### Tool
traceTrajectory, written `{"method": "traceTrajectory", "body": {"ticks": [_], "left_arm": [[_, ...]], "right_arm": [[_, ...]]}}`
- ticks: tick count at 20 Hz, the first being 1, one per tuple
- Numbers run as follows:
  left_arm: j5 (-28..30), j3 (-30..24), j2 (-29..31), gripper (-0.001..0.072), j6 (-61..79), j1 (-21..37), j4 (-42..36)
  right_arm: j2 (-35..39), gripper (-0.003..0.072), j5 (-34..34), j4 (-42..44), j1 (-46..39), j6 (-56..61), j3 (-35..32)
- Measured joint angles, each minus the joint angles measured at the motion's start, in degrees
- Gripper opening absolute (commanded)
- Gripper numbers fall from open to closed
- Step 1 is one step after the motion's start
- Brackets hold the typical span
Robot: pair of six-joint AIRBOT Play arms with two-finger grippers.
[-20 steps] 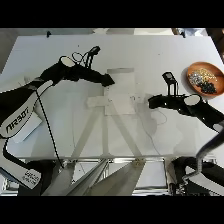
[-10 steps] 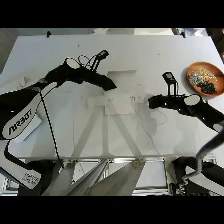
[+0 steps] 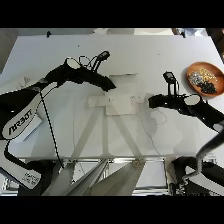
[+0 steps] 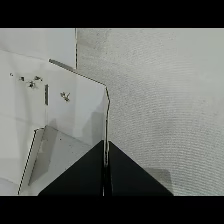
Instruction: Fold the box and place the chain.
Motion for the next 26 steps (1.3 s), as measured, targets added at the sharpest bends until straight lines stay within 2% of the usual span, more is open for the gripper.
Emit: {"method": "traceTrajectory", "body": {"ticks": [13,14,15,16,21,26], "left_arm": [[0.09,0.0,0.0,0.0012,3.45,-0.07,0.02],[0.11,0.0,0.0,0.0012,3.65,-0.07,0.02],[0.31,-0.02,0.0,0.001,3.8,-0.09,0.52],[1.03,-0.02,-0.07,0.001,3.76,-0.07,0.42],[-0.57,-0.02,1.66,0.0006,7.43,1.03,0.26],[-7.13,-0.02,5.22,0.0007,22.84,3.89,0.28]], "right_arm": [[0.0,0.0014,0.09,-0.02,0.0,-0.02,0.0],[0.0,0.0128,0.09,0.0,0.0,0.0,0.0],[0.0,0.0328,0.26,0.0,0.02,0.0,-0.02],[0.02,0.0418,0.44,0.04,0.02,-0.02,-0.04],[3.37,0.0417,-0.39,1.4,0.02,0.15,0.02],[12.33,0.0411,-2.43,0.44,0.02,0.17,0.09]]}}
